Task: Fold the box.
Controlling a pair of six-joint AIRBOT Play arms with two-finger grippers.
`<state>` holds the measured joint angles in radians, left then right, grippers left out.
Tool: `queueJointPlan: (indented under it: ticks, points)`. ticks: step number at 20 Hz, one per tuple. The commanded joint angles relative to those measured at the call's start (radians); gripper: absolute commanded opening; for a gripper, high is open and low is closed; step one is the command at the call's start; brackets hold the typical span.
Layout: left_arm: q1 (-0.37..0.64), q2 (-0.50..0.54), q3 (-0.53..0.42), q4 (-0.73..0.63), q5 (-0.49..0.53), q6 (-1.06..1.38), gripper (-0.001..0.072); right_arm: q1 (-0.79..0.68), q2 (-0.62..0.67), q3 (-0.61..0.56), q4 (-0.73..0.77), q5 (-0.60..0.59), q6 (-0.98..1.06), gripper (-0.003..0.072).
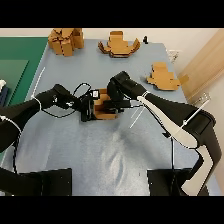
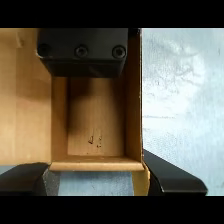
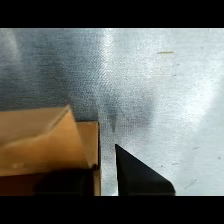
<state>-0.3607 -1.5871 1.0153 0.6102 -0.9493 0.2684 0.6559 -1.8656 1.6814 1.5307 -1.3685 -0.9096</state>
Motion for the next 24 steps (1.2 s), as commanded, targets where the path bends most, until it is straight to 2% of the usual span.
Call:
queueJointPlan:
  ticks: [1,3,4,13,14,15,16,24]
  points:
    - [0.0,0.0,0.0,-0.005,-0.001,0.0,0.0038,0.001,0.001,0.002,0.015,0.028,0.001,0.0242]
    - [0.0,0.0,0.0,-0.005,-0.002,0.0,0.0038,0.001,0.001,0.002,0.015,0.034,0.002,0.0211]
    - [0.0,0.0,0.0,-0.005,-0.003,0.0,0.0038,0.001,0.001,0.002,0.014,0.034,0.001,0.0004]
    - [0.0,0.0,0.0,-0.005,-0.002,0.0,0.0038,0.0,-0.021,0.003,0.023,0.03,-0.001,0.0013]
    - [0.0,0.0,0.0,-0.005,-0.002,0.0,0.0039,0.0,-0.016,0.003,0.029,0.03,-0.018,0.0173]
    - [0.0,0.0,0.0,-0.005,-0.002,0.0,0.0038,-0.002,-0.006,0.002,0.04,0.029,-0.043,0.0425]
    - [0.0,0.0,0.0,-0.004,-0.002,0.0,0.0038,-0.005,0.005,0.002,0.051,0.029,-0.07,0.051]
    - [0.0,0.0,0.0,-0.004,0.0,0.0,0.0039,-0.056,0.171,-0.009,0.067,0.008,-0.216,0.0518]
